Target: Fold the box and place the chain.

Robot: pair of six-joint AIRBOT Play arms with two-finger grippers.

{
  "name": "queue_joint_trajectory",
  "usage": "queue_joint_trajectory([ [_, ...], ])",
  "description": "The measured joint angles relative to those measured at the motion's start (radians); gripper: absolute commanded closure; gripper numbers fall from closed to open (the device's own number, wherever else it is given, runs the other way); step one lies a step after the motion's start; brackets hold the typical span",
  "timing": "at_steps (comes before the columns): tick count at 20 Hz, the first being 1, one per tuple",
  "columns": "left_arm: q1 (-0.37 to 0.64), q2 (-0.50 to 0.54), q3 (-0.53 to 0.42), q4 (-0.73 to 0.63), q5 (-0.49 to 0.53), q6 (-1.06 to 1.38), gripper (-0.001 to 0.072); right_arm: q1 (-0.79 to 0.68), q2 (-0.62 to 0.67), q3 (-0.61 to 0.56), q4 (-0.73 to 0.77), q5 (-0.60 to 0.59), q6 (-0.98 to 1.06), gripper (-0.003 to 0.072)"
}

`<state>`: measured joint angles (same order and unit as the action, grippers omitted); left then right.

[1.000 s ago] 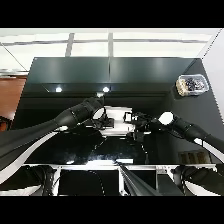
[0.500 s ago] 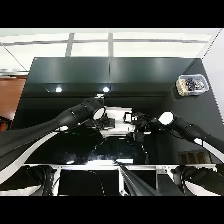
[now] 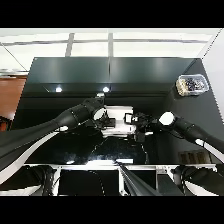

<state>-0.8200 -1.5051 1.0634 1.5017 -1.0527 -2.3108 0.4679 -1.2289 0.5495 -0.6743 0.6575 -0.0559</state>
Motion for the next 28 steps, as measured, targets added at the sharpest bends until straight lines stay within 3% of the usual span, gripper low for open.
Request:
queue_joint_trajectory([
  [8,0.000,0.000,0.000,0.010,-0.016,0.001,0.0683,-0.001,0.127,0.000,-0.221,0.091,0.166,-0.0007],
  [10,0.000,0.000,0.000,0.011,-0.026,0.001,0.0682,-0.001,0.136,0.000,-0.232,0.090,0.174,0.0196],
  [12,0.000,0.000,0.000,0.011,-0.024,0.002,0.0683,-0.001,0.141,0.000,-0.222,0.076,0.169,0.0195],
  [13,0.000,0.000,0.000,0.011,-0.024,0.004,0.0683,-0.001,0.142,0.000,-0.212,0.070,0.160,0.0275],
  [14,0.000,0.000,0.000,0.011,-0.024,0.004,0.0683,-0.001,0.142,0.000,-0.204,0.065,0.151,0.0452],
  [26,0.000,0.000,0.000,0.008,-0.011,0.005,0.0682,0.056,0.070,0.000,0.007,-0.032,0.127,0.0456],
  [27,0.000,0.000,0.000,0.007,-0.010,0.004,0.0682,0.059,0.066,0.000,0.014,-0.039,0.127,0.0582],
  [28,0.000,0.000,0.000,0.005,-0.006,0.004,0.0682,0.061,0.062,0.000,0.021,-0.042,0.127,0.0602],
])
